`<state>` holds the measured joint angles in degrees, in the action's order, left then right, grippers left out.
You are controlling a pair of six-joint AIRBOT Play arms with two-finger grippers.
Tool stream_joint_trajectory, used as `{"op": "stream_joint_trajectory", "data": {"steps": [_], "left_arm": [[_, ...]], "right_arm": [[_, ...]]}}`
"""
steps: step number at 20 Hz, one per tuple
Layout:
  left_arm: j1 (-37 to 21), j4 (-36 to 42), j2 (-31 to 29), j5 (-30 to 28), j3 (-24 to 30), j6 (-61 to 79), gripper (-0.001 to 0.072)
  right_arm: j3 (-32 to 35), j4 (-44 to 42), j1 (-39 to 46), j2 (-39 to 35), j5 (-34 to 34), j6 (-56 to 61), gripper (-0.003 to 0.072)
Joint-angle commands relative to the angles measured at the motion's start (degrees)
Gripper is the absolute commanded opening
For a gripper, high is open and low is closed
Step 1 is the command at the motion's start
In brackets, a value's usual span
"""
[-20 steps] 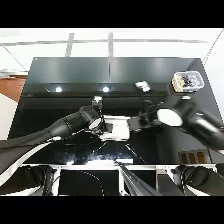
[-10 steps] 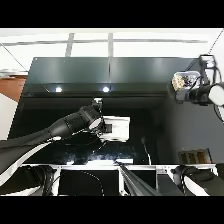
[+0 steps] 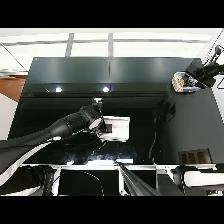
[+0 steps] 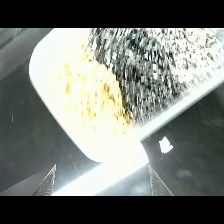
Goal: Fold the box and place the chain.
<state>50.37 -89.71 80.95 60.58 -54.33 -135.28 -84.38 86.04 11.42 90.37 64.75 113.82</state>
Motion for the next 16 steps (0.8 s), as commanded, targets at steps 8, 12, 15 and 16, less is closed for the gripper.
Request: {"op": "stream_joint_trajectory", "data": {"steps": [8,12,15,16], "left_arm": [[-0.04,0.00,0.02,-0.11,0.04,0.00,0.0032],[-0.04,0.00,0.02,-0.11,0.04,0.00,0.0032],[-0.04,0.00,0.02,-0.11,0.04,0.00,0.0032],[-0.04,0.00,0.02,-0.11,0.04,0.00,0.0033]], "right_arm": [[-7.39,-11.23,2.14,12.96,-3.96,9.88,0.0642],[-7.48,-11.23,2.64,13.22,-5.44,11.15,0.0615],[-7.52,-11.08,2.64,13.25,-6.12,11.13,0.0615],[-7.76,-11.10,2.64,13.22,-6.05,11.10,0.0615]]}}
